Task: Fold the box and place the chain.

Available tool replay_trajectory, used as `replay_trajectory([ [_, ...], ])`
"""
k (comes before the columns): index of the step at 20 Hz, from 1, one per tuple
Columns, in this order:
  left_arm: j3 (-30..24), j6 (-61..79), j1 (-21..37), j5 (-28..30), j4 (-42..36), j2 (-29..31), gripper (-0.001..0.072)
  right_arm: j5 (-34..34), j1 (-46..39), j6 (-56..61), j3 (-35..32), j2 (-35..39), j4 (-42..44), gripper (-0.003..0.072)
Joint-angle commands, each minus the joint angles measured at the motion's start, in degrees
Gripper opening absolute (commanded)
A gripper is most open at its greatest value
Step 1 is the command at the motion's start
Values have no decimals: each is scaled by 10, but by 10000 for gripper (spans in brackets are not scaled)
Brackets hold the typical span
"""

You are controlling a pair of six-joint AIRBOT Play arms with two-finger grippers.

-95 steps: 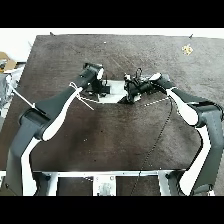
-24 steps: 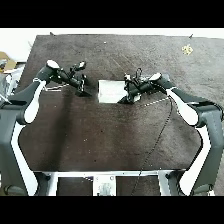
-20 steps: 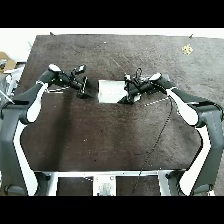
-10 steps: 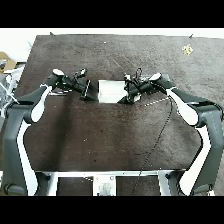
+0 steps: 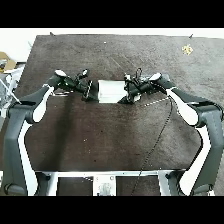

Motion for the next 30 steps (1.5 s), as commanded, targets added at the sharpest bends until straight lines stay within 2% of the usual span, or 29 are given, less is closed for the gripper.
replay_trajectory([
  [1, 0, 0, -7, 21, -2, 0, 719, 0, 0, 0, 0, 0, 0, 442],
  [5, 0, -16, -16, 54, -10, -2, 720, 0, 0, 0, 0, 0, 0, 442],
  [10, 0, 8, -21, 54, -10, -20, 719, 0, 0, 0, 0, 0, 0, 442],
  [17, 0, 9, -34, 76, -8, -20, 719, 0, 0, 0, 0, 0, 0, 442],
  [29, 0, -6, -34, 75, -11, -20, 715, 0, 0, 0, 0, 0, 0, 442],
  [30, 0, -8, -34, 74, -10, -20, 656, 0, 0, 0, 0, 0, 0, 442],
])
